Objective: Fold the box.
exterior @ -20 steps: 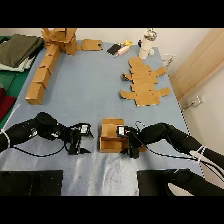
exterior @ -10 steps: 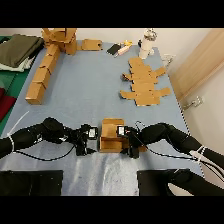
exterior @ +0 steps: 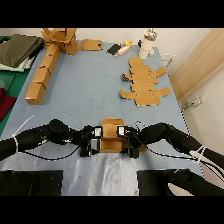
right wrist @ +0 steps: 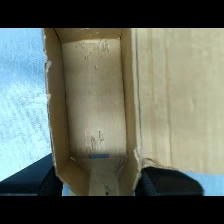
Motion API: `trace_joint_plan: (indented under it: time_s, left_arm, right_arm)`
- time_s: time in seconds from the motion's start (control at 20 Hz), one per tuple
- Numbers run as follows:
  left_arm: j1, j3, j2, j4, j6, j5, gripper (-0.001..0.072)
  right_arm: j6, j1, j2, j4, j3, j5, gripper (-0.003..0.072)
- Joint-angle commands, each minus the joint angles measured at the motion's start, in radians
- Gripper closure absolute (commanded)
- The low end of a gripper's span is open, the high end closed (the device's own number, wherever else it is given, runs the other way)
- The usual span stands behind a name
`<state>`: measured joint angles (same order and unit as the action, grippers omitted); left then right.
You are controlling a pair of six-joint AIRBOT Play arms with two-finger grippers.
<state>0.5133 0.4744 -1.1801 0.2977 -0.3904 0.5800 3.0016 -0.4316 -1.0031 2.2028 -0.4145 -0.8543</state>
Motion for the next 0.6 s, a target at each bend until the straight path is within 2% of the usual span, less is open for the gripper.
trace_joint_plan:
  time_s: [0.0, 0.55]
  left_arm:
    - [0.016, 0.017, -0.013, -0.005, 0.074, -0.02, -0.0009]
    - [0.022, 0.066, -0.057, 0.097, 0.143, 0.066, -0.0009]
  right_arm:
    - [0.0, 0.0, 0.0, 0.0, 0.0, 0.0, 0.0188]
    - [0.0, 0.0, 0.0, 0.0, 0.0, 0.0, 0.0189]
